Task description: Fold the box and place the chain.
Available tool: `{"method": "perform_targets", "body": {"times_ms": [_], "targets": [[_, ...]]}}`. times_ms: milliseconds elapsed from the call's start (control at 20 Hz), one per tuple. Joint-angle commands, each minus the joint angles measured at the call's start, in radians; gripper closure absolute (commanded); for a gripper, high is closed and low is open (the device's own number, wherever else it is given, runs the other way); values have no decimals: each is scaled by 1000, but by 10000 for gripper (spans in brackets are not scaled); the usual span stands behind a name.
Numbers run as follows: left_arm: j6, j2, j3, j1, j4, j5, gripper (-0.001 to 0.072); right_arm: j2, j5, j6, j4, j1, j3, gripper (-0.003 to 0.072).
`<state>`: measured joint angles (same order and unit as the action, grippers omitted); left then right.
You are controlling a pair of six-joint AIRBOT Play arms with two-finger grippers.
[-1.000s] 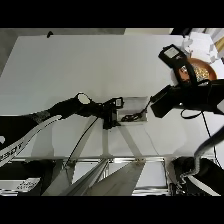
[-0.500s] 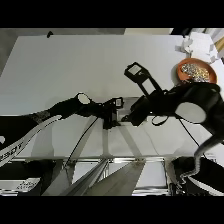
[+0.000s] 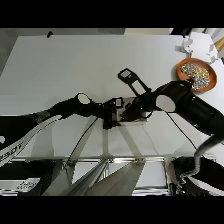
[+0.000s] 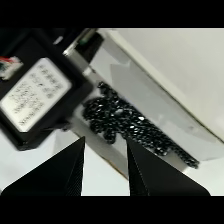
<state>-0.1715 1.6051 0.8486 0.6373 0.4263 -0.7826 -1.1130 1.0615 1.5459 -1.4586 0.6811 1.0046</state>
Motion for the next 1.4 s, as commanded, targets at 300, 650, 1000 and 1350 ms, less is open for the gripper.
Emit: {"method": "perform_targets", "body": {"times_ms": [300,650,1000,1350], "targets": [[0,-1,0,0,0,0,503,69,66,-105,-9,-494,3,394],[0,-1,0,0,0,0,503,-144,-122,-114,-106,-752,2,394],[0,-1,0,0,0,0,503,-362,-312,-59,-110,-786,2,394],[0,-1,0,0,0,0,503,-417,-434,1,-117,-787,2,398]]}}
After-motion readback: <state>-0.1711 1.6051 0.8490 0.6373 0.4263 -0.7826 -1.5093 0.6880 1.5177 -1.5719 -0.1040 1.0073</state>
